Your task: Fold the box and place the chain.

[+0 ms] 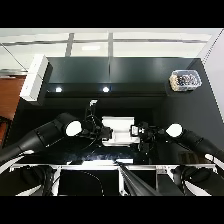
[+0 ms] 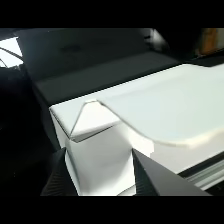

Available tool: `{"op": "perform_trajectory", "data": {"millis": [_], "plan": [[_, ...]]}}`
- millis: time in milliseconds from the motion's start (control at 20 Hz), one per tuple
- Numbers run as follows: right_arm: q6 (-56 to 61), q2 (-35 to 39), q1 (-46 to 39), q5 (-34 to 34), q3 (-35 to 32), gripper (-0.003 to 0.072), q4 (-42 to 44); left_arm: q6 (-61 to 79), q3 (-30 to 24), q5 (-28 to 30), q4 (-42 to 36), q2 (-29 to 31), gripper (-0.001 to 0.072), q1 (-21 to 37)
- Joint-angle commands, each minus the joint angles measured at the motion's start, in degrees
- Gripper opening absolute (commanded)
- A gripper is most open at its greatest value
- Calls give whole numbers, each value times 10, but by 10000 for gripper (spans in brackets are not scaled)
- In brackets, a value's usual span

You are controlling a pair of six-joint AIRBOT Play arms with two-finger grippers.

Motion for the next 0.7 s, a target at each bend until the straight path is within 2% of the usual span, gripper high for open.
{"op": "perform_trajectory", "data": {"millis": [0, 200, 450, 550, 650], "plan": [[0, 0, 0, 0, 0, 334, 0, -89, 1, -11, 57, -9, 477, -19], [0, 0, 0, 0, 0, 334, 0, -180, 27, -47, 146, -27, 476, -50], [0, 0, 0, 0, 0, 334, 0, -215, 90, -115, 172, -87, 461, -66], [0, 0, 0, 0, 0, 334, 0, -217, 104, -137, 176, -97, 385, -70], [0, 0, 0, 0, 0, 334, 0, -229, 106, -141, 172, -97, 366, -71]]}}
